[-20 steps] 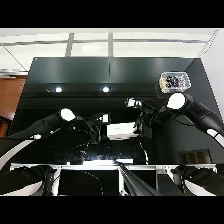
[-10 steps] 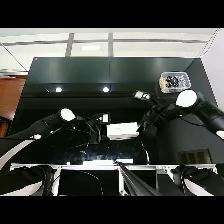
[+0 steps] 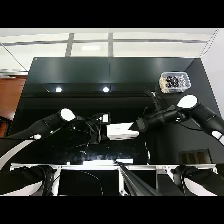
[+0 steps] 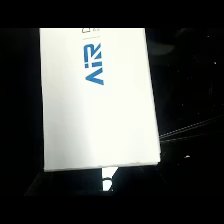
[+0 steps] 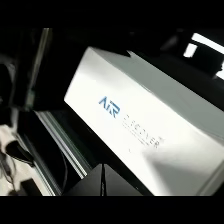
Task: Fold the box and place the chain.
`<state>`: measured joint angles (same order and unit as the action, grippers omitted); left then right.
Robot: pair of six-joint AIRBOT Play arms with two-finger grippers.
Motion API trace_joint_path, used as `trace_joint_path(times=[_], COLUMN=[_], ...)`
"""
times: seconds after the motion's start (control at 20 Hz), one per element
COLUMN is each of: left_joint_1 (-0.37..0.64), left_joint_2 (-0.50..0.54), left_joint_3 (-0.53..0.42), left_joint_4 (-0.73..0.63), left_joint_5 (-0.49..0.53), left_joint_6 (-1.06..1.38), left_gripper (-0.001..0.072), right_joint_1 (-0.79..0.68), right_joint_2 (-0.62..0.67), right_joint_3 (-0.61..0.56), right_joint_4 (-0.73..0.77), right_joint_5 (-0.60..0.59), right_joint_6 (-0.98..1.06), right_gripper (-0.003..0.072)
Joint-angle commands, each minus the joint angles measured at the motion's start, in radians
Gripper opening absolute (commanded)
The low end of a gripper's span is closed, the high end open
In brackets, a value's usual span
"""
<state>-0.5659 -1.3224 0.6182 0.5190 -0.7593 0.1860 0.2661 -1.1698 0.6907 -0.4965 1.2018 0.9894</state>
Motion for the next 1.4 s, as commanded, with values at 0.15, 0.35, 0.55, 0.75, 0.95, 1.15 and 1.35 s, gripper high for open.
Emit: trace_joint_path(times=[0.15, 0.35, 0.55, 0.75, 0.95, 1.15, 1.35], left_joint_1=[0.000, 0.000, 0.000, 0.000, 0.000, 0.001, 0.034], left_joint_2=[0.000, 0.000, 0.000, 0.000, 0.009, 0.084, 0.223], left_joint_3=[0.000, 0.000, 0.000, 0.000, 0.000, 0.000, 0.001], left_joint_4=[0.000, 0.000, 0.000, 0.000, 0.002, 0.081, 0.357], left_joint_5=[0.000, 0.000, 0.000, 0.000, 0.000, 0.000, -0.066], left_joint_6=[0.001, 0.001, 0.001, 0.001, 0.000, -0.088, -0.415], left_gripper=[0.0323, 0.0338, 0.0338, 0.0339, 0.0361, 0.0711, 0.0713], right_joint_1=[0.010, 0.010, 0.010, 0.008, -0.037, -0.192, -0.368], right_joint_2=[-0.123, -0.179, -0.182, -0.179, -0.114, 0.054, 0.197], right_joint_3=[-0.010, -0.010, -0.010, -0.005, 0.099, 0.198, 0.200], right_joint_4=[0.034, -0.003, -0.072, -0.071, -0.039, -0.040, -0.092], right_joint_5=[-0.032, -0.042, -0.088, -0.070, 0.111, 0.201, 0.220], right_joint_6=[0.013, 0.013, 0.013, 0.004, -0.033, -0.030, -0.028], right_gripper=[0.0014, 0.0015, 0.0014, 0.0014, 0.0014, 0.0015, 0.0014])
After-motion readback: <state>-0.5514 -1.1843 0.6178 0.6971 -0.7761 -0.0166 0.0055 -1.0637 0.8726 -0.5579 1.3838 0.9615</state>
